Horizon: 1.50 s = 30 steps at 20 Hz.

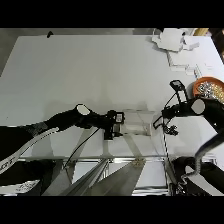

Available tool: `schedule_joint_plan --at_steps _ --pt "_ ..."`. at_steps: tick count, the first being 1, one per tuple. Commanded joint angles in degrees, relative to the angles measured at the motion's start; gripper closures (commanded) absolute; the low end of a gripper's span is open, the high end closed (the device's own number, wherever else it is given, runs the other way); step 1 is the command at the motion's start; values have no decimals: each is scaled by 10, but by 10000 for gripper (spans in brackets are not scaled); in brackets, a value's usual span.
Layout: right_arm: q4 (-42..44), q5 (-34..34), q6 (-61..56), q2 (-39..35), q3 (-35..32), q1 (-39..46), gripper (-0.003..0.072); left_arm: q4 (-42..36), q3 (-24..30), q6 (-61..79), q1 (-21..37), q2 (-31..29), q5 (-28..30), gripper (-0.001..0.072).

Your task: Fold the box and place the chain.

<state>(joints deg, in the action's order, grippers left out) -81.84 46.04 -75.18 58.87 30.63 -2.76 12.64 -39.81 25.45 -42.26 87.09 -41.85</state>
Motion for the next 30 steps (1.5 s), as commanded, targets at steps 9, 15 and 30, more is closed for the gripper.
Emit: schedule_joint_plan --at_steps 9,15,30 --pt "0 -26 -16 46 0 0 415 0 0 0 0 0 0 491" --pt "0 -26 -29 47 0 0 511 0 0 0 0 0 0 491" --pt "45 78 9 -42 0 0 666 0 0 0 0 0 0 491"
